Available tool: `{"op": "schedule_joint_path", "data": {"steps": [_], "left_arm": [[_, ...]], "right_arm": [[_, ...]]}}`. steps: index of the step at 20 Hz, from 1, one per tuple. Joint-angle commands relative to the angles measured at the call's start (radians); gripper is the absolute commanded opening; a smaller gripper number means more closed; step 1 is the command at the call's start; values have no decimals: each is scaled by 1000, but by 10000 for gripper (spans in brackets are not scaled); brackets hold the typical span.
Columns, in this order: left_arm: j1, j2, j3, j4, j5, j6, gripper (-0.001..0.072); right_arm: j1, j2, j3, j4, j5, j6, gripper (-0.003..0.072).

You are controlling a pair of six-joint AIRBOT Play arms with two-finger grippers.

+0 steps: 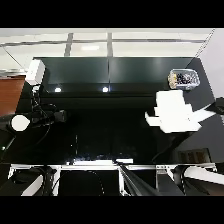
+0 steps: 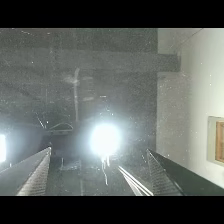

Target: Fold the box and place the chain.

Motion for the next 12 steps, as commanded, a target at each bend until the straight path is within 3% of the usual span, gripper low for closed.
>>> {"op": "schedule_joint_path", "data": {"steps": [1,4,7,9,12], "left_arm": [[1,-1,1,-42,-13,2,706],[1,-3,1,-239,0,122,705],[1,-55,18,-533,77,395,703],[-1,-152,85,-665,-8,483,703],[-37,-323,206,-719,-150,526,703]], "right_arm": [[103,172,-149,195,-102,-106,14],[218,315,-335,385,-182,-196,14],[397,431,-542,507,-349,-249,14],[533,462,-660,604,-489,-285,14],[740,462,-758,767,-703,-349,14]]}}
